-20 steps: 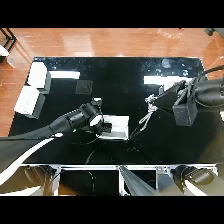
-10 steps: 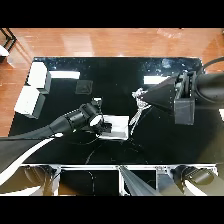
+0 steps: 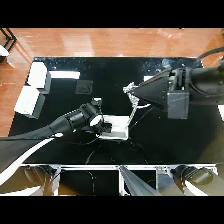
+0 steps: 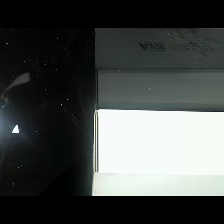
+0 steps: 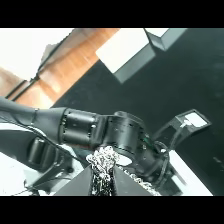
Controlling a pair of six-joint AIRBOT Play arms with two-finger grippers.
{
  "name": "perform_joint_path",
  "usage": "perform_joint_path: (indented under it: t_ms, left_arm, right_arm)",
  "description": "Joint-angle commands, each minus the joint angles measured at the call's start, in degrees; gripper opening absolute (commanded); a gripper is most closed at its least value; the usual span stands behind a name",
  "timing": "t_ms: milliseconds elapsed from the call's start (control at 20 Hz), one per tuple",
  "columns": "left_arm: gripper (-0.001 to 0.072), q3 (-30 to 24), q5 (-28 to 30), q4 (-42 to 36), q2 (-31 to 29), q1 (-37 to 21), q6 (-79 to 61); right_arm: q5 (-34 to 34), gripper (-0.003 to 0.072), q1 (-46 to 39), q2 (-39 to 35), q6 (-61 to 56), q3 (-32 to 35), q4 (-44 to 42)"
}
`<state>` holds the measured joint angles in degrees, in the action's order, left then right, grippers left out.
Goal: Fold the box and place the chain.
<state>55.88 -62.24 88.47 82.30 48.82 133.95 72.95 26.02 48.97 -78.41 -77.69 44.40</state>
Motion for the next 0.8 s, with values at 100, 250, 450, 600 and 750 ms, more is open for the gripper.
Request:
perform_joint_path:
  t_ms: [100,250,450,600,750]
  left_arm:
    - [0.0020,-0.04,-0.02,-0.02,0.00,0.00,-0.02]
    - [0.0020,-0.04,-0.22,-0.02,0.00,0.04,-0.02]
    - [0.0020,-0.04,-0.92,0.02,0.00,0.02,-0.02]
    - [0.0020,-0.04,-0.98,0.02,0.00,0.02,-0.04]
    - [0.0020,-0.04,-1.03,0.02,0.00,0.02,-0.04]
  right_arm:
    - [-0.72,0.0022,3.65,2.80,-0.92,0.39,4.09]
    - [1.01,0.0022,3.80,2.82,-3.13,3.76,9.94]
    - [1.97,0.0022,3.80,2.82,-5.14,9.22,13.11]
    - [1.62,0.0022,3.98,2.82,-5.60,12.66,12.92]
    - [0.26,0.0022,3.98,2.86,-5.79,15.87,11.54]
